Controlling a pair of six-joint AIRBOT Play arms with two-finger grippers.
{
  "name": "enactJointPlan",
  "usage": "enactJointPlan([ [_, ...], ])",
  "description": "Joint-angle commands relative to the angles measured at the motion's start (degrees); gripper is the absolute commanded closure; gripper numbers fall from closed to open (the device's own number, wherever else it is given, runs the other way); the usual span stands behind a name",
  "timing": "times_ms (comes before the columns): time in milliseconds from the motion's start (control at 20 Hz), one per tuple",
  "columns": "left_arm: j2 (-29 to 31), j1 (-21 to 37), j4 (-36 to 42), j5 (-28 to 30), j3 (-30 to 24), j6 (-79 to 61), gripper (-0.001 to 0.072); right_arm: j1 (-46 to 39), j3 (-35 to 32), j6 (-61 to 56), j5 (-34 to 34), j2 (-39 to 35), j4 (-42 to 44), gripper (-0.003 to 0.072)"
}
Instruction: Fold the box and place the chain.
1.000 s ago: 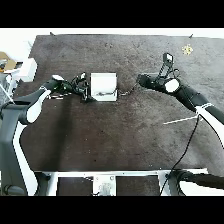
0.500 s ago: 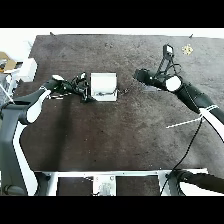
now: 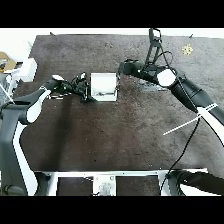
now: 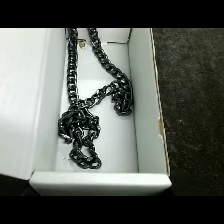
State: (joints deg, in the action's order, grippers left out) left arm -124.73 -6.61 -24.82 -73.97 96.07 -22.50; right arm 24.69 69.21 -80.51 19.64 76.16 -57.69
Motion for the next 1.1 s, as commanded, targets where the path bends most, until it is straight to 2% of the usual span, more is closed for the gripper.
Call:
enactJointPlan([
  [0,0.02,0.00,-0.02,0.02,0.00,-0.02,0.0256,2.97,0.44,0.11,-0.55,-0.07,0.07,0.0684],
  [250,0.02,0.00,-0.02,0.02,0.00,0.00,0.0256,6.10,0.44,-0.11,-2.58,-0.04,0.02,0.0684],
  [650,0.02,0.00,-0.02,0.02,0.00,0.00,0.0256,6.49,0.42,-0.11,-4.17,1.07,0.04,0.0684],
  [750,0.02,0.00,-0.02,0.02,0.00,-0.02,0.0256,6.49,0.48,-0.11,-6.71,0.85,0.07,0.0684],
  [1050,0.02,0.00,-0.02,0.02,0.00,0.00,0.0256,6.56,1.55,-0.11,-6.71,1.18,0.04,0.0684],
])
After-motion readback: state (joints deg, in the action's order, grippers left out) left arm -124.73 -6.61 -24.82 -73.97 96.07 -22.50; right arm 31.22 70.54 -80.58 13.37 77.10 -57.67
